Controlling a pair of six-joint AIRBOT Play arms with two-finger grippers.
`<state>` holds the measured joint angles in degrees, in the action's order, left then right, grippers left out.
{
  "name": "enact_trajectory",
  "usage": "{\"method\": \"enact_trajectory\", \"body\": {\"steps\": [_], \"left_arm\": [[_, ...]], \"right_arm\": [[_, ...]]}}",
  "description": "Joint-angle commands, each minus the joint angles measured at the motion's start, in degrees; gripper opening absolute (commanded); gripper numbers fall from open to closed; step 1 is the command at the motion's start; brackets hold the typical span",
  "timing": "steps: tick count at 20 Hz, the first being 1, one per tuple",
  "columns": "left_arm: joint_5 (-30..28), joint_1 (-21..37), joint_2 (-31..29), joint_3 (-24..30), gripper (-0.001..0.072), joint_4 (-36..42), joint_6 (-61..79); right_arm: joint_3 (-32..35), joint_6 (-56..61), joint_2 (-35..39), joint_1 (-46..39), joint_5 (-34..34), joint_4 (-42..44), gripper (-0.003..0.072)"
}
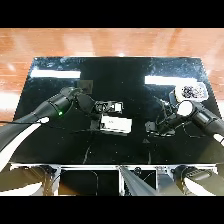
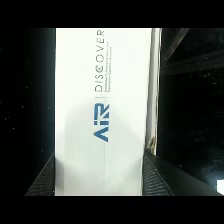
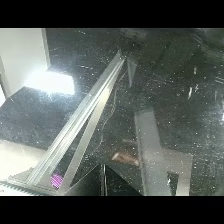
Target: Fold the box and place the chain.
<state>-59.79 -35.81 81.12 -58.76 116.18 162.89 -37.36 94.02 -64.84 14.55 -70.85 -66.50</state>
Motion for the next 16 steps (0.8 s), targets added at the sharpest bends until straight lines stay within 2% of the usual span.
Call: {"method": "enact_trajectory", "body": {"steps": [1, 2, 3, 4, 7, 10, 13, 16], "left_arm": [[0.37, -0.37, 0.2, 0.13, 0.0416, -0.7, 0.15], [0.37, -0.37, 0.17, 0.09, 0.0247, -1.42, 0.15], [0.39, -0.59, 0.0, -0.09, 0.0108, -2.51, 0.15], [0.52, -0.68, -0.39, -0.33, 0.0021, -3.48, 0.15], [0.09, 0.79, -2.19, -2.54, 0.0022, -5.53, -4.96], [-3.23, 5.64, -2.73, -5.73, 0.0022, -10.67, -10.64], [-4.39, 14.12, -2.71, -7.65, 0.0022, -12.44, -12.13], [-2.8, 25.92, -2.6, -8.0, 0.0022, -12.37, -13.53]], "right_arm": [[0.0, -0.17, 0.04, -0.02, 0.15, -0.02, 0.0036], [0.0, -0.17, 0.04, -0.02, 0.17, -0.02, 0.0036], [0.0, -0.17, 0.04, -0.02, 0.2, -0.11, 0.0036], [0.0, -0.17, 0.04, -0.02, 0.17, -0.22, 0.0036], [-0.07, -0.2, 0.07, -0.02, 0.48, -0.2, 0.0037], [-0.33, -0.5, 0.04, -0.02, 0.61, -0.15, 0.0036], [-0.44, -0.83, 0.04, -0.02, 0.63, -0.09, 0.0036], [-0.44, -1.92, 0.04, -0.02, 1.29, -0.13, 0.0036]]}}
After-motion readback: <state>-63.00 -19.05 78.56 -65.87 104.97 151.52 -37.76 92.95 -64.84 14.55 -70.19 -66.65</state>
